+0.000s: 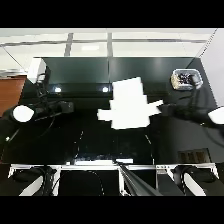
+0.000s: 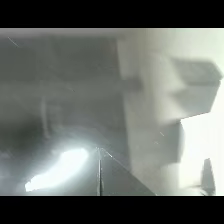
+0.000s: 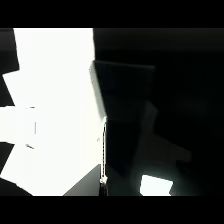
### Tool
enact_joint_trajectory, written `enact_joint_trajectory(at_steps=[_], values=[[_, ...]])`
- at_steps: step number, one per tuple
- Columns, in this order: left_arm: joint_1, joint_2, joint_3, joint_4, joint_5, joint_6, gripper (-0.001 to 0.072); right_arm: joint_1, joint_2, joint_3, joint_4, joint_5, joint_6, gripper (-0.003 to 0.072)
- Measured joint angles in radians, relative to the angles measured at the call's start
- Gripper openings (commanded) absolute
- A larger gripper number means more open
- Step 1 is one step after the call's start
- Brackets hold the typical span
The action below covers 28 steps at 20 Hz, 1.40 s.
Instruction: Fold the box and place the chain.
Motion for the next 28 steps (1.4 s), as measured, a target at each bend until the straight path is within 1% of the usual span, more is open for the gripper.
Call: enact_joint_trajectory(at_steps=[1,2,3,4,6,8,10,13,15,16,17,19,20,22,23,24,25,26,28], values=[[-0.007,-0.032,0.011,-0.046,-0.012,0.021,0.0057,0.08,0.005,-0.038,0.009,-0.079,0.029,0.0015],[-0.01,-0.066,0.028,-0.092,-0.037,0.046,0.0313,0.146,0.006,-0.066,0.018,-0.143,0.052,0.0016],[-0.011,-0.108,0.054,-0.143,-0.074,0.08,0.0631,0.207,0.004,-0.089,0.024,-0.193,0.072,0.0015],[-0.011,-0.158,0.089,-0.2,-0.114,0.121,0.0696,0.255,-0.001,-0.104,0.028,-0.227,0.089,0.0015],[-0.011,-0.262,0.169,-0.282,-0.203,0.2,0.0697,0.332,-0.015,-0.124,0.032,-0.275,0.109,0.0016],[-0.011,-0.368,0.256,-0.328,-0.286,0.272,0.0696,0.38,-0.029,-0.135,0.034,-0.302,0.118,0.0016],[-0.009,-0.468,0.343,-0.357,-0.374,0.35,0.0696,0.406,-0.036,-0.141,0.035,-0.319,0.127,0.0016],[-0.007,-0.603,0.453,-0.379,-0.543,0.45,0.0696,0.423,-0.041,-0.145,0.037,-0.333,0.132,0.0016],[-0.007,-0.671,0.502,-0.378,-0.644,0.499,0.0684,0.428,-0.042,-0.146,0.038,-0.336,0.133,0.0016],[-0.007,-0.698,0.519,-0.379,-0.687,0.527,0.0638,0.43,-0.043,-0.146,0.037,-0.337,0.133,0.0016],[-0.008,-0.718,0.531,-0.378,-0.722,0.555,0.0547,0.43,-0.043,-0.146,0.037,-0.339,0.134,0.0016],[-0.008,-0.748,0.547,-0.367,-0.78,0.618,0.0334,0.432,-0.043,-0.146,0.037,-0.339,0.134,0.0016],[-0.008,-0.759,0.553,-0.356,-0.81,0.652,0.0261,0.433,-0.043,-0.146,0.037,-0.339,0.134,0.0016],[-0.009,-0.775,0.56,-0.334,-0.846,0.711,0.0026,0.433,-0.043,-0.146,0.037,-0.34,0.134,0.0016],[-0.009,-0.78,0.562,-0.326,-0.856,0.742,0.0024,0.433,-0.043,-0.146,0.037,-0.34,0.134,0.002],[-0.01,-0.784,0.563,-0.325,-0.867,0.764,0.0023,0.433,-0.043,-0.146,0.036,-0.34,0.134,0.0203],[-0.01,-0.787,0.564,-0.314,-0.867,0.784,0.0022,0.432,-0.043,-0.146,0.033,-0.342,0.136,0.0556],[-0.01,-0.789,0.565,-0.31,-0.869,0.801,0.0022,0.427,-0.043,-0.143,0.026,-0.34,0.136,0.071],[-0.009,-0.789,0.568,-0.306,-0.872,0.826,0.0018,0.39,-0.041,-0.108,-0.018,-0.295,0.136,0.071]])
